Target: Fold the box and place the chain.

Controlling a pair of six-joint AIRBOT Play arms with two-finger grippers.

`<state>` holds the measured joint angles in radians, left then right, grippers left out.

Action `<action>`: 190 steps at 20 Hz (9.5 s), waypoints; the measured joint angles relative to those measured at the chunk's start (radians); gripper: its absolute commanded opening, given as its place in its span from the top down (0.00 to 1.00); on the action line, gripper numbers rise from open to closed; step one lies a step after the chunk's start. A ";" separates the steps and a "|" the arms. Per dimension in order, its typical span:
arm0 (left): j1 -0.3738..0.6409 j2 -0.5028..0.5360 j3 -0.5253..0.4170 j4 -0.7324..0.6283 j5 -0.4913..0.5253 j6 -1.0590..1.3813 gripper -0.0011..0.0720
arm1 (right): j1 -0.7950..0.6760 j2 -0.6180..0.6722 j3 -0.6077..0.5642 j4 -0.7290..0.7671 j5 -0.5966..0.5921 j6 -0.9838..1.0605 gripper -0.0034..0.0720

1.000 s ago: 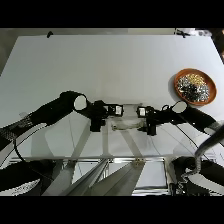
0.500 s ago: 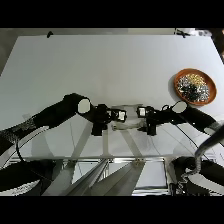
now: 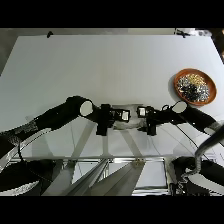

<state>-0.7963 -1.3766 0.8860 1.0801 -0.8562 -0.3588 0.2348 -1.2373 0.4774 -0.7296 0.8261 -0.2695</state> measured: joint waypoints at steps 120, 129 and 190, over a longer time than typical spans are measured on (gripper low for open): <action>0.101 0.243 -0.326 -0.430 0.249 -0.832 0.58 | 0.000 0.001 0.000 0.000 -0.001 0.000 0.51; 0.042 0.190 -0.258 -0.404 0.292 -0.896 0.50 | 0.000 0.001 0.000 0.000 -0.001 0.000 0.51; -0.126 -0.105 0.255 0.306 -0.229 -1.942 0.52 | 0.000 0.001 0.000 0.000 -0.001 0.000 0.51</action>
<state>-0.9226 -1.4811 1.1412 1.3861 -1.0855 -2.3013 0.2348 -1.2362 0.4778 -0.7296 0.8253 -0.2699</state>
